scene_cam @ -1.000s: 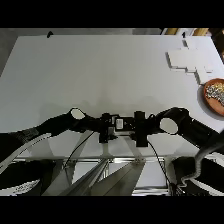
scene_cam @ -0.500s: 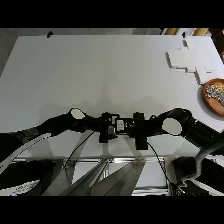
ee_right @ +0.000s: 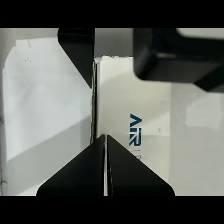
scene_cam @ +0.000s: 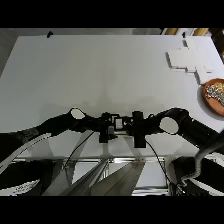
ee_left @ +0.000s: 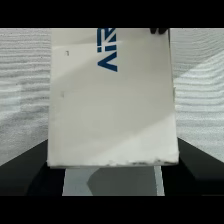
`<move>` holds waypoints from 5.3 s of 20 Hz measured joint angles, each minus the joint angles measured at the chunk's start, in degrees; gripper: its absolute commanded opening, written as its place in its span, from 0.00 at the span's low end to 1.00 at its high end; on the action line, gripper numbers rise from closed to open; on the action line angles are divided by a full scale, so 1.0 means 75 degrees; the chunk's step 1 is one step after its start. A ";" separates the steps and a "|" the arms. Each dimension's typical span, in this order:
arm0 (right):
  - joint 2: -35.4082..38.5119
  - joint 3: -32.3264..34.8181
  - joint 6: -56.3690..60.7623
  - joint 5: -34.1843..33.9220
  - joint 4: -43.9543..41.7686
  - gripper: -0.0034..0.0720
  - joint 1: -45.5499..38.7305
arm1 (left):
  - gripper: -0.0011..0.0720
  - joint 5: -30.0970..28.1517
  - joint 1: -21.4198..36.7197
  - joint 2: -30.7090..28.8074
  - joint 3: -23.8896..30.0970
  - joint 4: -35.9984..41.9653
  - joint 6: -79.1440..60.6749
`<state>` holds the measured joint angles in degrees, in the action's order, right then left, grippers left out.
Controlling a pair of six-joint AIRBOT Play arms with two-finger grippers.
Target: Fold the box and place the chain.
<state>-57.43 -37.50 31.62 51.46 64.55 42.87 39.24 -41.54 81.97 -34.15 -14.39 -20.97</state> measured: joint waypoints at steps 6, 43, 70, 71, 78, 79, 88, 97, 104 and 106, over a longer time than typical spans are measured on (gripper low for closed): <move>-0.0181 0.0175 -0.0017 -0.0239 -0.0064 0.07 0.0000 | 0.25 0.0003 0.0000 0.0000 0.0000 0.0000 0.0000; 0.1445 0.0038 0.2168 0.1376 0.1332 0.07 -0.5671 | 0.25 0.0026 0.0000 0.0000 0.0000 0.0023 0.0009; 0.1443 0.0038 0.2209 0.1422 0.1343 0.07 -0.5727 | 0.33 0.1221 0.9011 -0.5179 0.0178 -0.9836 1.4163; 0.1445 0.0038 0.2209 0.1422 0.1341 0.07 -0.5727 | 0.39 0.1323 0.9259 -0.5033 0.0187 -0.9911 1.4428; 0.1443 0.0038 0.2209 0.1422 0.1341 0.07 -0.5727 | 0.99 0.1786 0.9809 -0.4118 0.0201 -1.0089 1.5090; 0.1443 0.0038 0.2209 0.1422 0.1341 0.07 -0.5727 | 0.97 0.1865 0.9821 -0.4033 0.0201 -1.0095 1.5131; 0.1443 0.0038 0.2209 0.1422 0.1343 0.07 -0.5727 | 0.97 0.2795 0.9847 -0.4179 0.0204 -0.9853 1.5195; 0.1443 0.0038 0.2209 0.1422 0.1343 0.07 -0.5727 | 0.97 0.3410 0.9836 -0.6642 0.0204 -0.9570 1.5142; 0.1443 0.0038 0.2209 0.1422 0.1343 0.07 -0.5727 | 0.97 0.3751 0.9154 -0.7965 0.0204 -0.9489 1.4933; 0.1443 0.0038 0.2209 0.1422 0.1341 0.07 -0.5727 | 0.97 0.3853 0.8956 -0.8067 0.0204 -0.9486 1.4874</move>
<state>-46.61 -37.21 48.18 62.13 74.61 -0.08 68.14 25.63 21.47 -32.62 -85.54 90.59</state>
